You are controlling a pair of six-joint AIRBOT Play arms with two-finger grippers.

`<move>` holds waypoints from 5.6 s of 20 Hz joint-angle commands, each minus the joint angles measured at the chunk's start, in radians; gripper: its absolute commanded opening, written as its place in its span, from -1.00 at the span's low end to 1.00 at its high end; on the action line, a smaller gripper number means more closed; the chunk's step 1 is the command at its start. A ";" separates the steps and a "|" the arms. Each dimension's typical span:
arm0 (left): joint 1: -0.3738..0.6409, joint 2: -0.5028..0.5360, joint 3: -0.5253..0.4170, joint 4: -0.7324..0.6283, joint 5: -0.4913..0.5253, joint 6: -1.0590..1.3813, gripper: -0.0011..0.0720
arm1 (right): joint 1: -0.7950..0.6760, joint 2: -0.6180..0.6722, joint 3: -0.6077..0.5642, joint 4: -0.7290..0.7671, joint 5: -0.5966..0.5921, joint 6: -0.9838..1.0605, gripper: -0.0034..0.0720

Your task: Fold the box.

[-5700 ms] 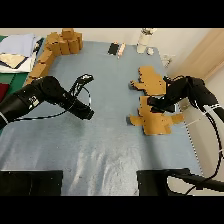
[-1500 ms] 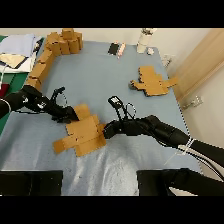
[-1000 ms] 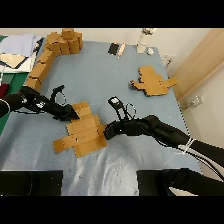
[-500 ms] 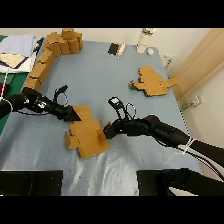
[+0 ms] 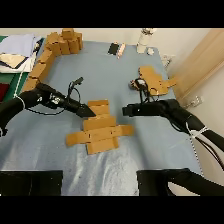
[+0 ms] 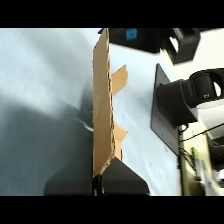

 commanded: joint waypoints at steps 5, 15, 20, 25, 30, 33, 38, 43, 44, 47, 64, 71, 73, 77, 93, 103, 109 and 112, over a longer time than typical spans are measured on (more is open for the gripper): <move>-0.204 0.134 -0.084 -0.127 0.327 0.409 -0.95 | -0.112 -0.012 0.060 -0.002 -0.090 0.026 -0.90; -0.250 0.223 -0.314 -0.235 0.412 0.734 -0.95 | -0.110 -0.048 0.060 0.042 -0.040 0.025 -0.89; -0.251 0.202 -0.320 -0.191 0.414 0.732 -0.94 | -0.091 -0.048 0.060 0.054 -0.039 0.024 -0.90; -0.251 0.219 -0.320 -0.175 0.345 0.734 -0.94 | -0.067 -0.048 0.060 0.034 -0.026 0.024 -0.90; -0.251 0.260 -0.321 -0.172 0.349 0.795 -0.94 | -0.067 -0.048 0.060 0.031 -0.008 0.025 -0.90; -0.276 0.259 -0.339 -0.183 0.414 0.821 -0.94 | -0.066 -0.048 0.060 0.031 0.011 0.025 -0.89; -0.332 0.259 -0.360 -0.199 0.483 0.852 -0.94 | -0.066 -0.048 0.060 0.032 0.024 0.025 -0.90; -0.330 0.261 -0.380 -0.192 0.467 0.800 -0.94 | -0.066 -0.048 0.060 0.031 0.023 0.025 -0.90; -0.330 0.265 -0.381 -0.191 0.458 0.801 -0.94 | -0.066 -0.048 0.060 0.031 0.023 0.025 -0.90; -0.330 0.294 -0.380 -0.222 0.454 0.831 -0.94 | -0.066 -0.048 0.060 0.031 0.023 0.025 -0.90; -0.357 0.238 -0.378 -0.414 0.542 1.071 -0.94 | -0.054 -0.048 0.060 0.034 0.051 0.025 -0.90; -0.356 0.238 -0.379 -0.279 0.517 0.930 -0.94 | -0.054 -0.048 0.060 0.034 0.051 0.025 -0.90; -0.356 0.238 -0.379 -0.280 0.519 0.930 -0.94 | -0.054 -0.048 0.060 0.035 0.050 0.025 -0.90; -0.355 0.240 -0.378 -0.280 0.521 0.931 -0.94 | -0.054 -0.027 0.061 -0.005 -0.019 0.026 -0.90; -0.356 0.271 -0.378 -0.280 0.526 0.867 -0.94 | 0.092 0.087 0.060 -0.199 -0.505 0.105 -0.90; -0.357 0.271 -0.378 -0.280 0.526 0.867 -0.94 | 0.903 0.183 -0.130 -0.487 -0.435 0.216 0.22; -0.357 0.271 -0.378 -0.280 0.526 0.867 -0.94 | 0.943 0.064 -0.194 -0.561 -0.378 0.117 0.64; -0.357 0.271 -0.378 -0.280 0.526 0.867 -0.94 | 0.942 0.046 -0.194 -0.617 -0.376 0.116 0.62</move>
